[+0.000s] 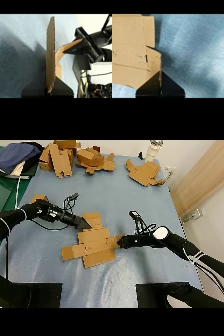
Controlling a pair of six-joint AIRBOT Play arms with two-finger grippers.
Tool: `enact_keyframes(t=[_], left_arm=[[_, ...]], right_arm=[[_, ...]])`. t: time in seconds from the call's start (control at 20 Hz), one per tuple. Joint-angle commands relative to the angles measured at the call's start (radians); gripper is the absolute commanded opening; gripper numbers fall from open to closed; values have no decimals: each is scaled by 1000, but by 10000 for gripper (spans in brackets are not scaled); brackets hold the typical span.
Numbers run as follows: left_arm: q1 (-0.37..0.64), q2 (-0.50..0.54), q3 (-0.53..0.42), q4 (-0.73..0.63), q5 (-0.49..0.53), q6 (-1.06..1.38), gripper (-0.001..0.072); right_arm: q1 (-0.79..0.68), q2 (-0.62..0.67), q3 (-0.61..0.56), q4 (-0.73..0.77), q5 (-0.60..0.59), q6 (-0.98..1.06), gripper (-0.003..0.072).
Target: Fold the box.
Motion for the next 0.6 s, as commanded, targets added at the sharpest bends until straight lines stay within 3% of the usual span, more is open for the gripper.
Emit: enact_keyframes(t=[0.0, 0.05, 0.3, 0.55], left_arm=[[-1, -1, 1, 3, -6, 53, 10], [-2, 0, 1, 3, -8, 69, 10], [-12, 47, 6, 3, -31, 210, 9], [-99, 153, -2, -11, 106, 428, 9]], right_arm=[[1, 1, 0, 1, 1, 0, 143], [-2, 1, 0, 1, 0, 2, 174], [-92, 52, 2, 3, -59, 143, 174], [-205, 183, 23, 6, -89, 206, 163]])
